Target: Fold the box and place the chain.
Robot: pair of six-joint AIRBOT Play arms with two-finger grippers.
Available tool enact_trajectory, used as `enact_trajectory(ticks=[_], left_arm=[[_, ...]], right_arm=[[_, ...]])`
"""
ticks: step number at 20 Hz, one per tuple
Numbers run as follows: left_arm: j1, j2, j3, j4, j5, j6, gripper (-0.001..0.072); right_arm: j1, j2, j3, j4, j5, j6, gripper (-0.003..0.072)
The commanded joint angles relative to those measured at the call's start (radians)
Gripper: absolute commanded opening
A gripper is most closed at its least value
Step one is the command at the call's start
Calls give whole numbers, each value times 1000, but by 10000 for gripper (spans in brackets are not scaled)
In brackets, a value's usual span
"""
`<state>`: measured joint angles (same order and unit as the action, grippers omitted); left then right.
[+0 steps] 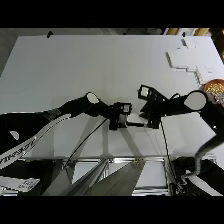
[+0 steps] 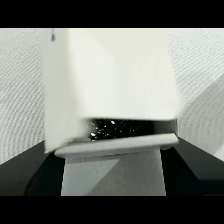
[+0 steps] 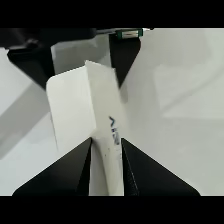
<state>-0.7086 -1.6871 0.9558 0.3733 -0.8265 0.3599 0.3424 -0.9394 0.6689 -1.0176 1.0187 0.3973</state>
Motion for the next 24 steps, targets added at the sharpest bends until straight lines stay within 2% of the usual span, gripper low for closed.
enact_trajectory(ticks=[1, 17, 24], left_arm=[[0, 0, 0, 0, 0, -1, 207], [0, 0, 0, 0, 0, -1, 207], [0, 0, 0, 0, 0, -1, 207]], right_arm=[[5, 61, -61, 8, -54, -66, 241], [12, 130, -78, -103, -7, -111, 240], [45, 129, -98, -135, -105, -144, 220]])
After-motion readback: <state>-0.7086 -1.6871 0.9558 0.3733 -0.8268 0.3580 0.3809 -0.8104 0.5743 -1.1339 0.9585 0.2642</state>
